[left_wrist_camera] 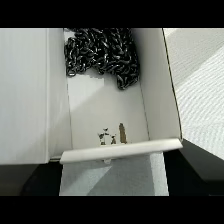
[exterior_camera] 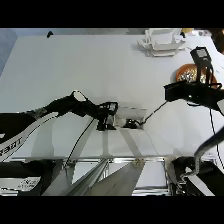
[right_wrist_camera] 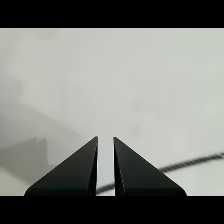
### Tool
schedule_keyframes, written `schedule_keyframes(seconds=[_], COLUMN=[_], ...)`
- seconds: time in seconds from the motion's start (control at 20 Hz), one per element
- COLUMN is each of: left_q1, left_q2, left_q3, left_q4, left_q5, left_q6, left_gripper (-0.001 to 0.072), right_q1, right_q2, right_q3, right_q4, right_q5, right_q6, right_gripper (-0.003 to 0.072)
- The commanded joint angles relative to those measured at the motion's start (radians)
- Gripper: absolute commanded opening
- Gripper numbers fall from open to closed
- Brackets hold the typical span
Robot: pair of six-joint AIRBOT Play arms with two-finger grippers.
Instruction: Fold the box and place the chain.
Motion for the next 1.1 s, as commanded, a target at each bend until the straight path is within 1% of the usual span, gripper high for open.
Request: schedule_keyframes(seconds=[0.0,0.05,0.1,0.15,0.3,0.35,0.45,0.6,0.75,0.85,1.05], left_q1=[0.001,0.001,0.001,0.001,0.001,0.001,0.001,0.001,0.001,0.001,0.001], left_q2=[0.001,0.001,0.001,0.001,0.001,0.001,0.001,0.001,0.001,0.001,0.001], left_q3=[0.0,0.0,0.0,0.0,0.0,0.0,0.0,0.0,0.001,0.0,0.0], left_q4=[0.0,0.0,0.0,0.0,0.0,0.0,0.0,0.0,0.0,0.0,0.0], left_q5=[0.0,0.0,0.0,0.0,0.0,0.0,0.0,0.0,0.0,0.0,0.0], left_q6=[0.0,0.0,0.0,0.0,0.0,0.0,0.0,0.0,0.0,0.0,0.0], left_gripper=[0.0083,0.0083,0.0083,0.0083,0.0083,0.0083,0.0083,0.0083,0.0083,0.0083,0.0083], right_q1=[-0.035,-0.035,-0.035,-0.035,-0.035,-0.035,-0.035,-0.035,-0.035,-0.035,-0.034], right_q2=[-0.1,-0.143,-0.18,-0.217,-0.312,-0.339,-0.385,-0.437,-0.466,-0.472,-0.489], right_q3=[-0.006,-0.008,-0.01,-0.01,-0.01,-0.01,-0.01,-0.01,-0.01,-0.01,-0.01], right_q4=[-0.128,-0.128,-0.128,-0.128,-0.128,-0.128,-0.128,-0.128,-0.128,-0.129,-0.173], right_q5=[-0.009,-0.01,-0.013,-0.015,-0.018,-0.018,-0.018,-0.008,0.015,0.023,0.03], right_q6=[0.072,0.072,0.064,0.061,0.062,0.062,0.063,0.067,0.074,0.074,0.127], right_gripper=[0.0126,0.0251,0.0401,0.044,0.0428,0.0394,0.0391,0.0334,0.0333,0.0296,0.0296])
